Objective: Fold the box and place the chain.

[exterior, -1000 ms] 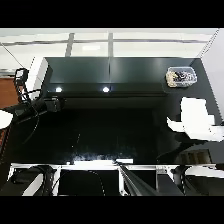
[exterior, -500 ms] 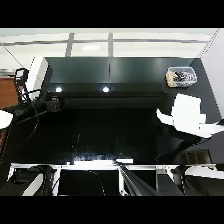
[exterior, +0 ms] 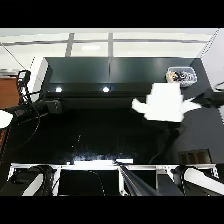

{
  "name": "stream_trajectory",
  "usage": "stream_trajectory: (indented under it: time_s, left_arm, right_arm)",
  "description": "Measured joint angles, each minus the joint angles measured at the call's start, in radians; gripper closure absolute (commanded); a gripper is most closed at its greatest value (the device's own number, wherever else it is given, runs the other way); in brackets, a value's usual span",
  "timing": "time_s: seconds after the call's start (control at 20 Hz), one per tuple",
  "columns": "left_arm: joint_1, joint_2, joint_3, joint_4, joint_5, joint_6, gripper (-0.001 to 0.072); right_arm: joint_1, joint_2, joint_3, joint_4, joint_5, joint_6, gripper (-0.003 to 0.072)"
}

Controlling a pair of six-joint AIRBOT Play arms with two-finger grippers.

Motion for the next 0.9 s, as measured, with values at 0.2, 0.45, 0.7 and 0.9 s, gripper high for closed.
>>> stream_trajectory:
  time_s: [0.2, 0.45, 0.7, 0.9]
  left_arm:
    - [0.000, 0.000, 0.000, -0.018, -0.031, 0.000, 0.0009]
    - [0.000, 0.000, 0.000, -0.027, -0.064, -0.001, 0.0008]
    - [-0.011, -0.012, 0.000, -0.052, -0.071, -0.001, 0.0009]
    - [-0.054, -0.106, 0.003, -0.138, -0.074, 0.002, 0.0008]
  right_arm:
    - [0.210, 0.117, -0.136, 0.037, -0.105, 0.055, 0.0672]
    - [0.450, 0.267, -0.340, 0.168, -0.280, 0.055, 0.0672]
    - [0.663, 0.385, -0.531, 0.321, -0.486, -0.071, 0.0672]
    - [0.786, 0.418, -0.587, 0.362, -0.595, -0.120, 0.0672]
